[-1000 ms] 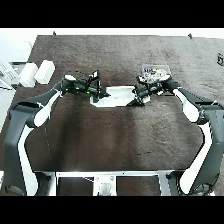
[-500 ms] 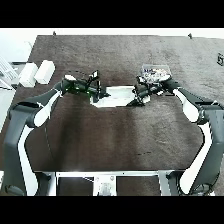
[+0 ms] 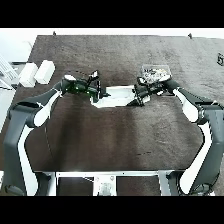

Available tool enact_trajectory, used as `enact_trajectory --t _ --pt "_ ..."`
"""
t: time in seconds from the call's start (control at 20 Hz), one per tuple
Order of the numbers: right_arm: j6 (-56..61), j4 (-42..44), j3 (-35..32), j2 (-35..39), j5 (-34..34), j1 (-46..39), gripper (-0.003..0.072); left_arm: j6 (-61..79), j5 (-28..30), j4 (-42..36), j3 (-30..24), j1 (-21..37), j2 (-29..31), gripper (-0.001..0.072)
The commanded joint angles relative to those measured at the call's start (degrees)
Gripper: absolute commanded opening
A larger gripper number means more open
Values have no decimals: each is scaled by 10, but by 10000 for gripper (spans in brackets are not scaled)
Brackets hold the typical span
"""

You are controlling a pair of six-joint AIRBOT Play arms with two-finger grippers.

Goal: Fold the box and place the chain.

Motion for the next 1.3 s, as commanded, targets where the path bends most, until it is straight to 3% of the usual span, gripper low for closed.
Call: enact_trajectory --t 0.0,0.1,0.2,0.25,1.25 --pt "-1 1 -4 0 1 1 546 0 0 0 0 0 0 22" --pt "-1 1 -4 0 1 1 524 0 0 0 0 0 0 22" --pt "-1 0 -10 0 1 6 385 0 0 0 0 0 0 22" --pt "-1 -1 -10 0 0 8 377 0 0 0 0 0 0 22" --pt "-1 1 -11 0 -2 8 378 0 1 0 0 0 0 21"
